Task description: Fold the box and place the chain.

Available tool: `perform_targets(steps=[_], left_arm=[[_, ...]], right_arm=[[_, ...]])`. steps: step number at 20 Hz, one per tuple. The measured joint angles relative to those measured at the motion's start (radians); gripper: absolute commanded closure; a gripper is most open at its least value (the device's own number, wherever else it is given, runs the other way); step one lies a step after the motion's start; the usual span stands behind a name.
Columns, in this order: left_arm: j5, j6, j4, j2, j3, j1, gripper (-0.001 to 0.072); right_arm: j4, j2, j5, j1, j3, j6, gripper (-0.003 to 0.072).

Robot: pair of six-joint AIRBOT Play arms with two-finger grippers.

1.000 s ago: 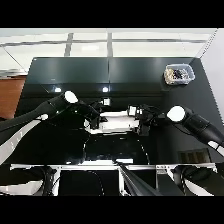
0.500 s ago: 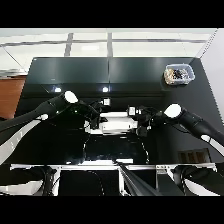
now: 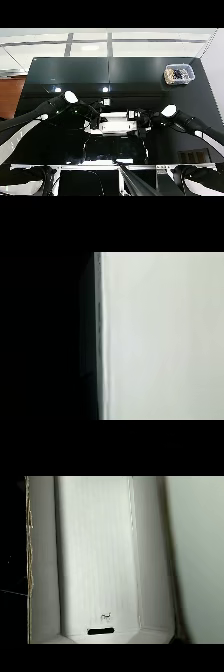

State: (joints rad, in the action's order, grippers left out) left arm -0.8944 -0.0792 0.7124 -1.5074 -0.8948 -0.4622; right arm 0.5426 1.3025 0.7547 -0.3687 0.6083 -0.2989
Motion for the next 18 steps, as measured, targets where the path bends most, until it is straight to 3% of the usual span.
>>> perform_targets(steps=[18], left_arm=[[0.000, 0.000, 0.000, 0.000, 0.000, 0.000, 0.0684]], right_arm=[[0.042, 0.022, -0.039, -0.022, 0.003, 0.053, -0.0017]])
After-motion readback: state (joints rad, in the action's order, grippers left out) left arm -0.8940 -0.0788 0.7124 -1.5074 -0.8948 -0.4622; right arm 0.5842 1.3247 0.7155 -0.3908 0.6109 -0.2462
